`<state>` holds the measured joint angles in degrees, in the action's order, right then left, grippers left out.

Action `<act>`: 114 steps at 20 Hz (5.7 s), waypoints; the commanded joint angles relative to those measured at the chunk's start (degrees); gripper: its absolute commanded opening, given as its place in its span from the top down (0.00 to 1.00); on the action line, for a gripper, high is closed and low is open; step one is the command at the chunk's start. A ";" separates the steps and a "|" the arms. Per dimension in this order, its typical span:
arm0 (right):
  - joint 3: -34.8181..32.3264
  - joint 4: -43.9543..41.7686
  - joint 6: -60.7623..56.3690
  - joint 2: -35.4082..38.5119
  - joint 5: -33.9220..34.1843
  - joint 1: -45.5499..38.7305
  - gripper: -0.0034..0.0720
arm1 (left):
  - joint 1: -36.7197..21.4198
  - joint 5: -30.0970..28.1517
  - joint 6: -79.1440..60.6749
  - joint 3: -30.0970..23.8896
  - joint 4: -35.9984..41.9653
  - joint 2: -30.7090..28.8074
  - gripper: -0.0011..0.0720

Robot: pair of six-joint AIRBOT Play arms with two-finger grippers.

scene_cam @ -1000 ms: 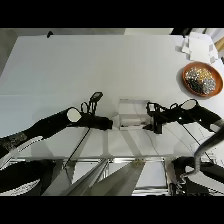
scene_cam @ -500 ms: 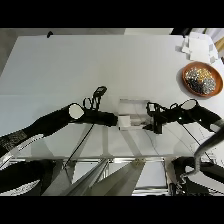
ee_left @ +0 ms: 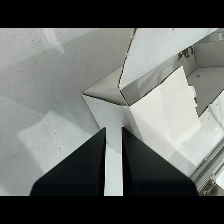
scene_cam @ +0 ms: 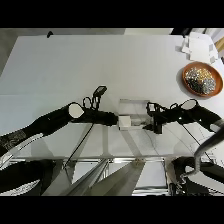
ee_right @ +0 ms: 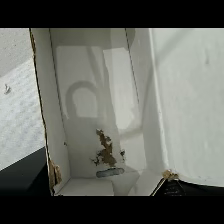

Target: Fold the box and place the chain.

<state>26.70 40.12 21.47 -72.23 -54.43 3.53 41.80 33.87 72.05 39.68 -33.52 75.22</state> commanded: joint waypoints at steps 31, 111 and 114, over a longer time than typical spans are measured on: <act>0.04 -0.02 -0.02 0.04 0.00 -0.02 0.46 | 1.25 -0.11 1.73 0.98 0.02 -1.01 0.50; 0.04 -0.02 -0.02 0.09 -0.02 -0.02 0.46 | 8.94 35.17 55.54 39.76 -36.92 23.67 0.45; 0.04 -0.02 -0.02 0.09 -0.02 -0.02 0.46 | 8.96 38.29 57.31 40.57 -36.83 25.05 0.45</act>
<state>26.70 40.10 21.47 -72.18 -54.43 3.53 50.70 68.71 127.31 78.98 -70.22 98.85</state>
